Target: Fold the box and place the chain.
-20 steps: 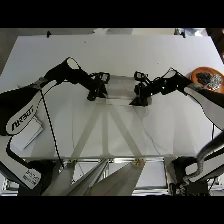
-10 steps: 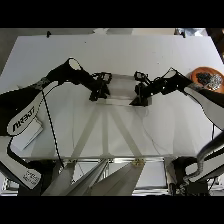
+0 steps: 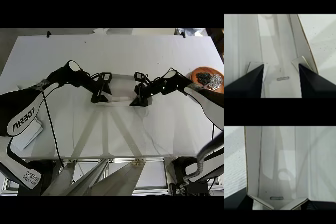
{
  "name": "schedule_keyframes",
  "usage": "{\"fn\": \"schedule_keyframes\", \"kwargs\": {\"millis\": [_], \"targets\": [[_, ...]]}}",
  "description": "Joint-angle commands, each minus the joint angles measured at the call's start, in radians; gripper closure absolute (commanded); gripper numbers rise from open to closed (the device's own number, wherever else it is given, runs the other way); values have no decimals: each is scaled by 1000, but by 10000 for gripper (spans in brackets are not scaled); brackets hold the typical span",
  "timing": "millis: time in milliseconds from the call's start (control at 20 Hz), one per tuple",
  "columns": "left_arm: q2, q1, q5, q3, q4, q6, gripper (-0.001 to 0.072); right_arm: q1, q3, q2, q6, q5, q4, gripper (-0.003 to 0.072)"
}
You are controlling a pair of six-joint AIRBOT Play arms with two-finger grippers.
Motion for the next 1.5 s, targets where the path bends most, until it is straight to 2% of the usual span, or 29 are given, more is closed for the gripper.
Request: {"fn": "schedule_keyframes", "kwargs": {"millis": [0,50,150,200,250,300,500,600,650,700,850,1000,1100,1300,1450], "targets": [[0,-1,60,-24,11,-67,269,1,1,0,2,-1,2,311],[4,-1,72,-24,11,-81,313,1,1,0,2,-1,2,311],[26,2,93,-24,18,-84,465,1,1,0,2,-1,2,311],[43,3,95,-24,24,-84,515,1,1,0,2,-1,2,311],[64,3,92,-25,28,-85,528,1,1,0,2,-1,2,311],[86,3,85,-26,29,-85,574,1,1,0,2,-1,2,311],[218,22,30,-50,29,-88,571,1,1,0,2,-1,2,311],[293,47,-53,-53,30,-93,572,1,1,0,2,-1,2,311],[335,65,-81,-53,34,-126,597,1,1,0,2,-1,2,311],[373,85,-92,-53,55,-176,693,1,1,0,2,-1,2,311],[459,153,-77,-53,259,-434,699,1,1,0,2,-1,2,311],[461,204,-41,-53,531,-837,699,1,1,0,2,-1,2,311],[443,216,-39,-53,630,-1067,699,1,1,0,2,-1,2,311],[381,194,-51,-66,600,-1217,703,1,1,0,2,-1,2,311],[320,175,-21,-125,597,-1303,703,1,1,0,2,-1,2,311]]}}
